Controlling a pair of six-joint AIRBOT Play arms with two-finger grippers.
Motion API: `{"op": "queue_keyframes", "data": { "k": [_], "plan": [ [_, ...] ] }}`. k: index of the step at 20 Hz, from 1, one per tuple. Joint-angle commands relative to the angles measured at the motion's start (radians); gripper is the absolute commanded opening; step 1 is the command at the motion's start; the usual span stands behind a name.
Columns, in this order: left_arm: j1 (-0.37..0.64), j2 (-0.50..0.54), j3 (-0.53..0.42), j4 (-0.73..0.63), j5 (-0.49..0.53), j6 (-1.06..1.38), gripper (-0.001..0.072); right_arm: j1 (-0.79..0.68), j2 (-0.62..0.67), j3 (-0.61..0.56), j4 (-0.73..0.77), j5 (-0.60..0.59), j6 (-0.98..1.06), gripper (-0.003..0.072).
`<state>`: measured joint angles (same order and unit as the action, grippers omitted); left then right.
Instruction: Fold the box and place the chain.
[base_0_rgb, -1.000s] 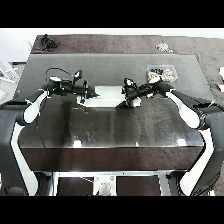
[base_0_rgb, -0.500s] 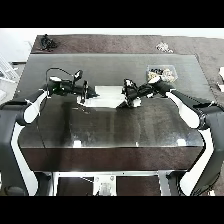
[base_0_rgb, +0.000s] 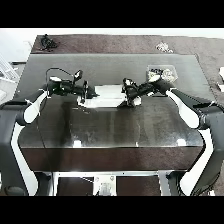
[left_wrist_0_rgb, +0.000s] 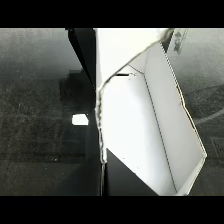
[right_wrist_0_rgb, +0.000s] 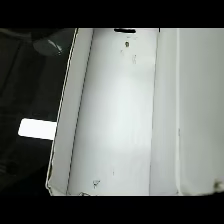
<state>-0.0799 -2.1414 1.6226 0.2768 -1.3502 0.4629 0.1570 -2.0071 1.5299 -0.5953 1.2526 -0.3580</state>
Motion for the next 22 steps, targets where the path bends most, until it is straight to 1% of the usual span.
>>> {"op": "queue_keyframes", "data": {
  "k": [1,4,6,13,18,19,22],
  "plan": [
    [0.001,0.001,0.001,0.0,0.0,0.0,0.0021,0.0,0.0,0.01,-0.001,-0.002,0.002,0.0587],
    [0.001,0.001,0.001,0.0,0.0,0.0,0.0021,0.002,-0.005,0.01,0.001,0.016,0.01,0.0588],
    [0.001,0.001,0.001,0.0,0.0,0.001,0.0021,0.006,-0.006,0.01,0.0,0.017,0.014,0.0607],
    [0.001,0.001,0.001,0.0,0.0,0.0,0.0021,0.01,-0.024,0.012,0.004,0.02,0.026,0.0608],
    [0.001,0.001,0.001,0.0,0.0,0.001,0.0021,0.006,-0.024,0.013,0.003,0.021,0.02,0.0585],
    [0.001,0.001,0.001,0.0,0.0,0.0,0.0021,0.006,-0.024,0.013,0.004,0.021,0.02,0.0571],
    [0.001,0.001,0.001,0.0,0.0,0.0,0.0021,0.006,-0.024,0.013,0.003,0.021,0.02,0.0564]
  ]
}}
